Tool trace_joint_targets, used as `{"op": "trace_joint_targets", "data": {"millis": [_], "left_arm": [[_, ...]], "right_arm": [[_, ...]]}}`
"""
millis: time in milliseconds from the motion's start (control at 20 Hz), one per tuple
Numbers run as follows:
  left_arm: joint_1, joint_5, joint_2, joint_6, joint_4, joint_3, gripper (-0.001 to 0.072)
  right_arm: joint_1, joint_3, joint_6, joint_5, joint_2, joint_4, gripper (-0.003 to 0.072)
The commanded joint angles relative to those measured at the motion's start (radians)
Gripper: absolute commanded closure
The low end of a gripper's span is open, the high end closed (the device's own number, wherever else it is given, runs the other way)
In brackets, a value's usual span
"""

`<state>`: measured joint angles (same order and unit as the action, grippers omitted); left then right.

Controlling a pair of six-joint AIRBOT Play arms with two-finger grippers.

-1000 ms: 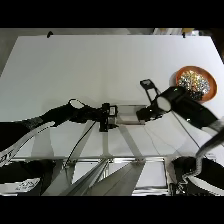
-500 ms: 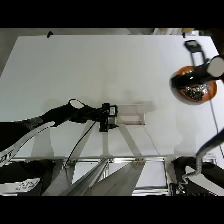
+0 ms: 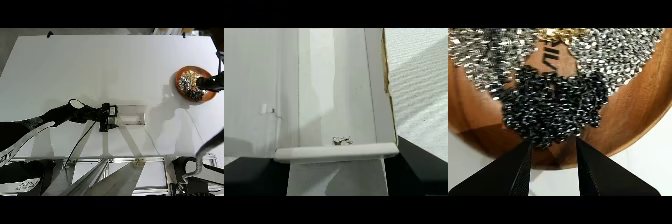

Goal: Fold the box and place the chain.

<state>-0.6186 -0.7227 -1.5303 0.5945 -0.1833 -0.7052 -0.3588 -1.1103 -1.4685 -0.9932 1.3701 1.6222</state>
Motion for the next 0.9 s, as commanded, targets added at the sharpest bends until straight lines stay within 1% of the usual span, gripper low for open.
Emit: {"op": "trace_joint_targets", "data": {"millis": [0, 150, 300, 500, 550, 600, 700, 750, 850], "left_arm": [[0.0, 0.0, 0.0, 0.0, 0.0, 0.0, 0.0642], [0.0, 0.0, 0.0, 0.0, 0.0, 0.0, 0.0642], [0.0, 0.0, 0.0, 0.0, 0.0, 0.0, 0.0642], [0.0, 0.0, 0.0, 0.0, 0.0, 0.0, 0.0642], [0.0, 0.0, 0.0, 0.0, 0.0, 0.0, 0.0642], [0.0, 0.0, 0.0, 0.0, 0.0, 0.0, 0.0642], [0.0, 0.0, 0.0, 0.0, 0.0, 0.0, 0.0642], [0.0, 0.0, 0.0, 0.0, 0.0, 0.0, 0.0642], [0.0, 0.0, 0.0, 0.0, 0.0, 0.0, 0.0642]], "right_arm": [[-0.044, -0.001, 0.003, 0.02, 0.064, -0.013, 0.0414], [-0.044, -0.001, 0.003, 0.046, 0.103, -0.035, 0.0415], [-0.044, -0.001, 0.003, 0.046, 0.138, -0.049, 0.0415], [-0.044, -0.001, 0.003, 0.063, 0.163, -0.052, 0.0419], [-0.044, -0.001, 0.003, 0.067, 0.166, -0.052, 0.0442], [-0.044, -0.001, 0.003, 0.071, 0.167, -0.052, 0.0514], [-0.044, -0.001, 0.003, 0.075, 0.167, -0.052, 0.0629], [-0.044, -0.001, 0.003, 0.07, 0.166, -0.052, 0.065], [-0.044, -0.001, 0.004, 0.052, 0.16, -0.052, 0.0666]]}}
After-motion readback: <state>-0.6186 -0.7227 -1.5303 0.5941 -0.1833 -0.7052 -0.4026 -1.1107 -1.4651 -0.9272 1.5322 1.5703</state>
